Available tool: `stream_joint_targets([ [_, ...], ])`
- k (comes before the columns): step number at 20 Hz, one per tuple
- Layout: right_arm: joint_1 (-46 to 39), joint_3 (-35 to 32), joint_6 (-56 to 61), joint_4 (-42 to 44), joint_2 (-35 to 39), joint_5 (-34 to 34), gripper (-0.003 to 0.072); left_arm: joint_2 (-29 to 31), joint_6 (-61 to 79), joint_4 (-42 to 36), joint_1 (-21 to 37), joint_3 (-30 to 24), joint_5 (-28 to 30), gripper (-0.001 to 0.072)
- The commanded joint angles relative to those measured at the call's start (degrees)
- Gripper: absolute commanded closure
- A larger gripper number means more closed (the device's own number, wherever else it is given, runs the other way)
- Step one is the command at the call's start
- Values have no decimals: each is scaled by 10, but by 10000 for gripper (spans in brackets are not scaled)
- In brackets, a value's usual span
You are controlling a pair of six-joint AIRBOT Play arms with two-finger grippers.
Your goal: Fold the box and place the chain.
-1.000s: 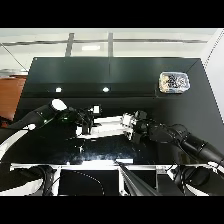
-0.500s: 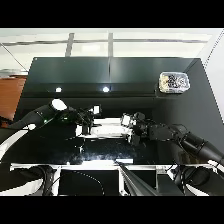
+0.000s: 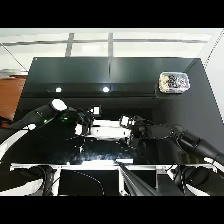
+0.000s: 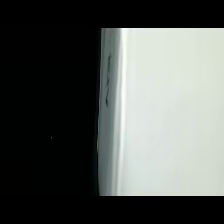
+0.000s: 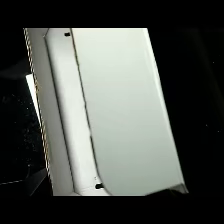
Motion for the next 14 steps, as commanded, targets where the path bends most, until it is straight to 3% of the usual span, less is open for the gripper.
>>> stream_joint_targets([
  [1,-2,0,-28,9,-20,-10,-14,0,-1,0,0,0,4,683],
  [14,-19,0,-95,24,-61,10,-13,-3,-1,0,0,0,4,682],
])
